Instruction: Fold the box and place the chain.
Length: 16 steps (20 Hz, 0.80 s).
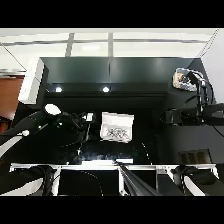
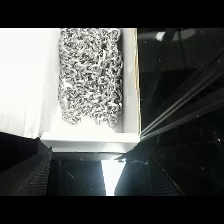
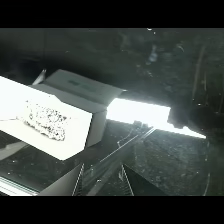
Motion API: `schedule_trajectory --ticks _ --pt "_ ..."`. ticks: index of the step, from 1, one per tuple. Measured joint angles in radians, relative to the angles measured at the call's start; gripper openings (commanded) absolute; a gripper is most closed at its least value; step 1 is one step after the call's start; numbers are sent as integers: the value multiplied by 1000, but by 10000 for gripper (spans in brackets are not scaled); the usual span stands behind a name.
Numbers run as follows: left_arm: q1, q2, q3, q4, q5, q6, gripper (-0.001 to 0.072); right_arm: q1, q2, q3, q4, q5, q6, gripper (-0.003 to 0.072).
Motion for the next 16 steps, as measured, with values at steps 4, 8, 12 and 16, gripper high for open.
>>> schedule_trajectory --ticks 4,8,12,16 --pt "-6 -7 2 -17 13 3 709 0 0 0 -14 -2 0 297" --pt "-8 -9 2 -31 34 -8 708 0 0 0 -19 -3 0 296" --pt "-8 -9 2 -35 43 -13 706 0 0 0 -21 -3 0 296" --pt "-12 -9 3 -34 43 -14 703 0 0 0 -21 -3 0 297"
